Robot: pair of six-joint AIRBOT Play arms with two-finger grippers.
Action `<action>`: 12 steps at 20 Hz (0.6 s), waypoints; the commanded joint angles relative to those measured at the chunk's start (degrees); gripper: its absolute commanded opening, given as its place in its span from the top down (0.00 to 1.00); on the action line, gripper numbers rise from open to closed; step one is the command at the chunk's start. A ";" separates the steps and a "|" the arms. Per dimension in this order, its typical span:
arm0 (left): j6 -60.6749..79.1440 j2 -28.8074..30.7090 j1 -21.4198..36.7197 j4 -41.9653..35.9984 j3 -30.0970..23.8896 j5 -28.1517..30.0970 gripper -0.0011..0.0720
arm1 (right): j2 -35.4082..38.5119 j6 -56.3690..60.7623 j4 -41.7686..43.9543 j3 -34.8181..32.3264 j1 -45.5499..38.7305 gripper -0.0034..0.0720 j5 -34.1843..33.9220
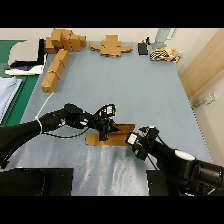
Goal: Fold the box.
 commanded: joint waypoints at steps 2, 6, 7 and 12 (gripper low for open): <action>0.02 -0.02 0.00 0.00 -0.04 0.00 0.97 | -0.79 -40.46 29.88 1.40 -17.84 0.00 10.34; 0.02 -0.02 -0.15 0.00 -0.04 -0.04 0.97 | -9.53 -83.58 64.85 6.73 -30.60 0.01 2.36; 0.02 -0.02 -0.15 0.00 -0.04 -0.04 0.97 | -12.50 -89.94 70.07 8.13 -33.16 0.01 -1.18; 0.02 -0.02 -0.15 0.00 -0.04 -0.02 0.97 | -18.99 -93.81 75.58 10.97 -37.62 0.01 -8.85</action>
